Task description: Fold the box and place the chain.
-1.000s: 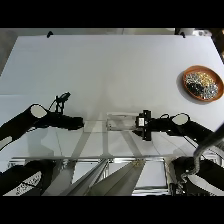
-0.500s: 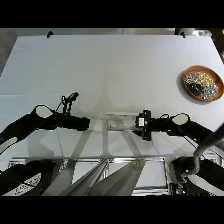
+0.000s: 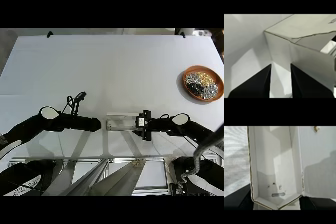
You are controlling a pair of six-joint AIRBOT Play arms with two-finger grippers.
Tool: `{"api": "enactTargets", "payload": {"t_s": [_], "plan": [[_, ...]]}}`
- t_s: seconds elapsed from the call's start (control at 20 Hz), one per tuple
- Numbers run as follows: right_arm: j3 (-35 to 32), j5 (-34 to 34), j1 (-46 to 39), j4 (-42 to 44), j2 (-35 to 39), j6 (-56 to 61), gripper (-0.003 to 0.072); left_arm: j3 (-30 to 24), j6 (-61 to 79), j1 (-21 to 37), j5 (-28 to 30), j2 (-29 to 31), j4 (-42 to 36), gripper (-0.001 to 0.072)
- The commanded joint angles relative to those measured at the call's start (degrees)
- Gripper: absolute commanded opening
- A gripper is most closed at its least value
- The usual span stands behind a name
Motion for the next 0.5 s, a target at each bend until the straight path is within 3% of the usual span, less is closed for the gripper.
{"api": "enactTargets", "payload": {"t_s": [0.0, 0.45], "plan": [[-0.02, 0.02, 0.00, 0.02, 0.04, -0.02, 0.0435, 1.90, 0.72, -1.70, 0.42, 0.20, -1.46, 0.0279], [-0.02, 0.02, 0.00, 0.02, 0.04, 0.00, 0.0435, 3.02, 0.52, -3.32, 0.63, 0.17, -1.16, 0.0279]]}}
